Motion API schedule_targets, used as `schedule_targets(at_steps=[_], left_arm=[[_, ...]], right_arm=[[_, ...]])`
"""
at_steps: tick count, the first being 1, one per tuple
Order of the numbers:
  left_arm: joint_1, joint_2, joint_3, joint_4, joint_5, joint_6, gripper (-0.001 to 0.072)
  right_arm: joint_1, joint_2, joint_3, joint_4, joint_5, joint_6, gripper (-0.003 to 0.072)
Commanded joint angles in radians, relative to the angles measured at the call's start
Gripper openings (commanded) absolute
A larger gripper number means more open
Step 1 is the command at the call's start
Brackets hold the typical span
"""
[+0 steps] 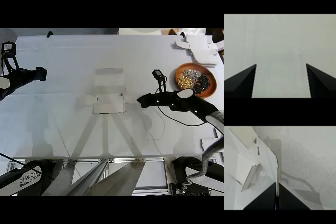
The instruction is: Fold the box and place the chain.
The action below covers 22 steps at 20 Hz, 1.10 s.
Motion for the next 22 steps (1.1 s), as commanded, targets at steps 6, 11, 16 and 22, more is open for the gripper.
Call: schedule_targets(at_steps=[6, 11, 16, 22], left_arm=[[-0.002, 0.0, 0.001, -0.09, -0.041, 0.0, 0.0612], [-0.093, 0.0, 0.002, -0.104, -0.216, 0.129, 0.0538], [-0.267, -0.011, 0.066, -0.161, -0.327, 0.358, 0.0694], [-0.338, -0.158, 0.304, -0.361, -0.569, 0.519, 0.0699]], right_arm=[[0.001, -0.001, 0.0, 0.0, 0.005, 0.0, 0.0012], [0.001, -0.001, 0.0, 0.0, 0.005, 0.0, 0.0012], [0.001, -0.001, 0.0, 0.0, 0.005, 0.0, 0.0012], [0.001, -0.001, 0.0, 0.0, 0.005, 0.0, 0.0012]])
